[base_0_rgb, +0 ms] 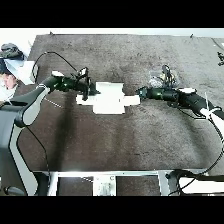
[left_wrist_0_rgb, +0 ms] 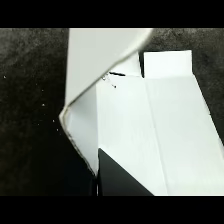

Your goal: Fold the box and place the chain.

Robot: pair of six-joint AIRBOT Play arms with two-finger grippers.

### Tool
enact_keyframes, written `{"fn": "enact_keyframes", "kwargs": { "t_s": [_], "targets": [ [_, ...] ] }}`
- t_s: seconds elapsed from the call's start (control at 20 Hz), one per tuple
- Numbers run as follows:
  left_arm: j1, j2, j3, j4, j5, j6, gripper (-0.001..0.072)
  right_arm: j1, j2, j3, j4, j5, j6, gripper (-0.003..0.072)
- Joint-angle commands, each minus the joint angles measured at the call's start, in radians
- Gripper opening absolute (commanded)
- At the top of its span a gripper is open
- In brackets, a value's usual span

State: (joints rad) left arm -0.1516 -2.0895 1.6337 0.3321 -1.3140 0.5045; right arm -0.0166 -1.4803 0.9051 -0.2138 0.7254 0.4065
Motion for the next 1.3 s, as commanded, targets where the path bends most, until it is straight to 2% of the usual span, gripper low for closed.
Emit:
{"fn": "enact_keyframes", "kwargs": {
  "t_s": [0.0, 0.15, 0.5, 0.7, 1.0, 1.05, 1.1, 1.25],
  "targets": [
    [0.001, -0.003, -0.025, -0.087, -0.003, 0.151, 0.0005, 0.001, 0.001, 0.000, 0.000, -0.008, -0.023, 0.0345],
    [0.001, -0.003, -0.079, -0.165, 0.044, 0.192, 0.0006, 0.001, 0.001, 0.000, 0.000, -0.008, -0.023, 0.0345],
    [0.000, -0.003, -0.091, -0.113, 0.144, 0.121, 0.0009, 0.001, 0.001, 0.000, 0.000, -0.027, -0.046, 0.0345],
    [0.000, -0.003, -0.091, -0.079, 0.155, 0.117, 0.0010, 0.001, 0.001, 0.000, 0.000, -0.035, -0.055, 0.0346],
    [0.000, -0.003, -0.091, -0.070, 0.153, 0.117, 0.0010, 0.001, 0.001, 0.000, 0.001, -0.004, -0.234, 0.0348],
    [0.000, -0.003, -0.091, -0.070, 0.153, 0.117, 0.0011, 0.001, 0.001, 0.000, 0.001, -0.002, -0.253, 0.0395],
    [0.000, -0.003, -0.091, -0.070, 0.154, 0.117, 0.0011, 0.001, 0.001, 0.000, 0.001, -0.001, -0.286, 0.0538],
    [0.000, -0.003, -0.091, -0.070, 0.153, 0.117, 0.0011, 0.002, 0.001, 0.000, 0.000, 0.059, -0.444, 0.0555]
  ]
}}
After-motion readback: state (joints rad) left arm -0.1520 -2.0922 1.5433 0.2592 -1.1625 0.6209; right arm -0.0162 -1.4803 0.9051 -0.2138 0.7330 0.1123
